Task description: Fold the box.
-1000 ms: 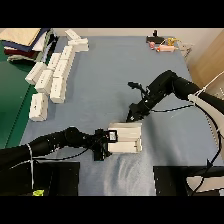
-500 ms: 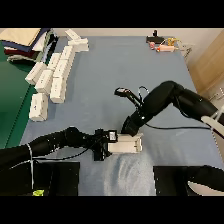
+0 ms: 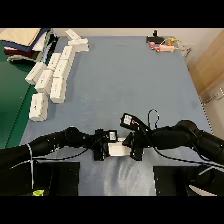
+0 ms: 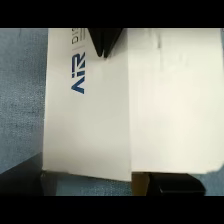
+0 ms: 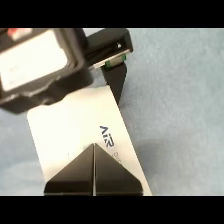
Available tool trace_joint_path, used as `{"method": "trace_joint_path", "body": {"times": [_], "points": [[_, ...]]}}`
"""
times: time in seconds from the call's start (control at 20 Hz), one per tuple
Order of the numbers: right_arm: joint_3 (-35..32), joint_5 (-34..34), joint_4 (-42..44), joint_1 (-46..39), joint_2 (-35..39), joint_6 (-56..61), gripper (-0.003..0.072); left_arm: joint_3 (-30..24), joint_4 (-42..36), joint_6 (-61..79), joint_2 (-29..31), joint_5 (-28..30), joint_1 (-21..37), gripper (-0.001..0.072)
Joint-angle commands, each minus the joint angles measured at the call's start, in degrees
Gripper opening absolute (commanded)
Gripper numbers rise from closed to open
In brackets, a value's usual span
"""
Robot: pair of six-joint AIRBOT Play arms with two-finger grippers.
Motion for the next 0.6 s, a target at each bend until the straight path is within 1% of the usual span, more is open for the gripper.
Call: {"method": "trace_joint_path", "body": {"times": [0.0, 0.05, 0.15, 0.2, 0.25, 0.3, 0.45, 0.5, 0.55], "points": [[-2.67, 4.63, -6.69, 2.84, 2.43, -0.35, 0.0131, 0.02, 0.0, 0.0, 0.04, -0.02, 0.02, 0.0521], [-2.4, 4.68, -6.97, 2.86, 2.51, -0.96, 0.0183, 0.02, 0.0, 0.0, 0.04, -0.02, 0.02, 0.0521], [-1.07, 4.44, -6.71, 2.86, 2.78, -1.49, 0.0184, 0.02, 0.0, 0.02, 0.04, 0.0, 0.02, 0.0521], [-0.39, 4.39, -6.43, 2.86, 2.93, -1.49, 0.0287, 0.02, 0.0, 0.0, 0.04, 0.0, 0.02, 0.0521], [0.24, 4.09, -6.45, 2.86, 2.93, -1.77, 0.0423, 0.02, 0.0, 0.02, 0.04, 0.0, 0.02, 0.052], [0.68, 2.93, -6.43, 2.86, 2.91, -3.52, 0.0462, 0.02, 0.0, 0.0, 0.04, -0.02, 0.02, 0.052], [0.72, -1.05, -6.4, 2.86, 2.73, -8.83, 0.0464, 0.02, 0.0, 0.0, 0.04, -0.02, 0.02, 0.052], [0.72, -2.29, -6.4, 2.86, 2.54, -10.93, 0.0486, 0.02, 0.0, 0.0, 0.04, -0.02, 0.02, 0.0521], [0.68, -2.78, -6.38, 2.86, 2.29, -12.79, 0.0596, 0.02, 0.0, 0.0, 0.04, 0.0, 0.02, 0.0521]]}}
